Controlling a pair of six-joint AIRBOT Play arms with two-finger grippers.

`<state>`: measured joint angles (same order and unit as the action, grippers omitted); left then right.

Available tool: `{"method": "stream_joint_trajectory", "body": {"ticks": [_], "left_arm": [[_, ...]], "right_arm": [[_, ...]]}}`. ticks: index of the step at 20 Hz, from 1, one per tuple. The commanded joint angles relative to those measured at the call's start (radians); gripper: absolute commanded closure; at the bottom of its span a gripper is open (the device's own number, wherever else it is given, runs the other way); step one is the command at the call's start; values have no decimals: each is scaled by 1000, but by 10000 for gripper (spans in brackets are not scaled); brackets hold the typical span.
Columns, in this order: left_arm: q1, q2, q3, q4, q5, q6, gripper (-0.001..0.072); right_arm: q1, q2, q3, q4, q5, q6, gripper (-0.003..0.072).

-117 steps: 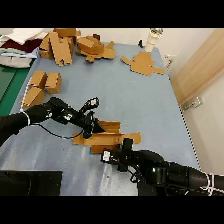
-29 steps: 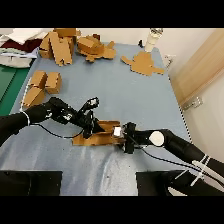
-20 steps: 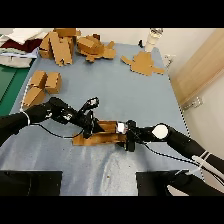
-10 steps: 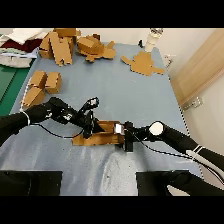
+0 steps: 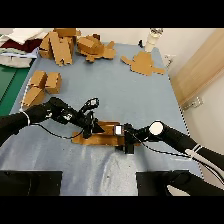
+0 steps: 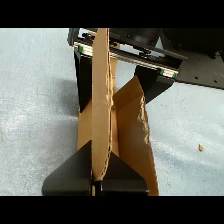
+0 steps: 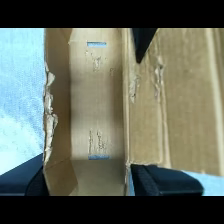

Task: Fold the box.

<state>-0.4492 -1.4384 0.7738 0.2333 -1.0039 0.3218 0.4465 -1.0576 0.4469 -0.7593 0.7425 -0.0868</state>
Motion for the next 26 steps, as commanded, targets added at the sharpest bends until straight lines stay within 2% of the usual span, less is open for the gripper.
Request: {"method": "stream_joint_trajectory", "body": {"ticks": [1, 18, 22, 24, 25, 26], "left_arm": [[1, 0, 1, -1, 3, 0, 699], [0, 0, 1, -2, 2, 0, 699], [1, 0, 1, -2, 2, 0, 699], [1, 0, 1, -3, 2, 0, 699], [1, 0, 1, -7, 2, 0, 699], [1, 0, 1, -10, 2, 0, 699]], "right_arm": [[1, -1, 1, 1, -18, 0, 14], [2, -2, 0, -5, -44, 0, 15], [2, -3, -1, -51, -44, 1, 15], [2, -3, -1, -54, -44, 7, 36], [2, -3, -1, -56, -44, 7, 144], [2, -3, 0, -56, -44, 7, 190]]}}
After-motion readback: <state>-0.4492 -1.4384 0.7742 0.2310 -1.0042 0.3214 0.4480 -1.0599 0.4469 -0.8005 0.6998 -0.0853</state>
